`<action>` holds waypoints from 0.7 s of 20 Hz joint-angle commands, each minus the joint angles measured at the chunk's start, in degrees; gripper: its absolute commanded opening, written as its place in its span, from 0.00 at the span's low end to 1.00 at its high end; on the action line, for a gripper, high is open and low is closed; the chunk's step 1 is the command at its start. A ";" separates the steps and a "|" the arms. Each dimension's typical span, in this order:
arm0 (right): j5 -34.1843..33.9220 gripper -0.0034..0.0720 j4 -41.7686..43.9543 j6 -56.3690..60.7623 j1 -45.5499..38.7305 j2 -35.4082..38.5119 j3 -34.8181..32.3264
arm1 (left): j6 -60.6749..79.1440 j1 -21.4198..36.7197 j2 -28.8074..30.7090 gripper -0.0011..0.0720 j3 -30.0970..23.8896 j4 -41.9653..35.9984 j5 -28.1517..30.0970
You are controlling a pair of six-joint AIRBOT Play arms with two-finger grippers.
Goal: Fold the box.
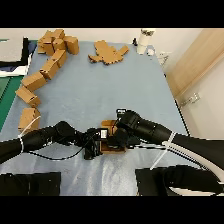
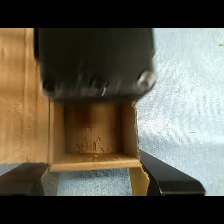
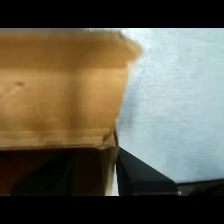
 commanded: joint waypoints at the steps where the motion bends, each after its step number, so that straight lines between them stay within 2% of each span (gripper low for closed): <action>1: -4.76 0.55 -0.83 -0.22 -0.02 1.22 1.16 | -0.02 0.04 -0.02 0.67 0.00 -0.02 0.02; 5: -6.14 0.55 -0.70 -0.20 -0.02 2.78 2.38 | -0.02 0.04 -0.02 0.67 0.00 -0.02 0.02; 8: -6.25 0.53 -0.98 -0.63 -0.04 6.58 4.13 | -0.02 0.04 -0.02 0.67 0.00 -0.02 0.02; 9: -6.27 0.46 -1.84 -1.20 -0.07 8.39 4.66 | -0.02 0.04 -0.02 0.67 0.00 -0.02 0.02; 10: -6.32 0.30 -2.54 -1.88 -0.81 10.16 4.90 | -0.02 0.04 -0.02 0.67 0.00 -0.02 0.02; 12: -6.51 0.18 -2.78 -5.66 -5.79 13.09 4.87 | -0.02 0.04 -0.02 0.67 0.00 -0.02 0.02; 13: -6.47 0.05 -2.71 -8.85 -10.01 13.81 4.83 | -0.02 0.04 -0.02 0.67 0.00 -0.02 0.02; 14: -6.08 0.05 -1.81 -13.11 -14.53 13.79 4.81 | -0.02 0.04 -0.02 0.67 0.00 -0.02 0.00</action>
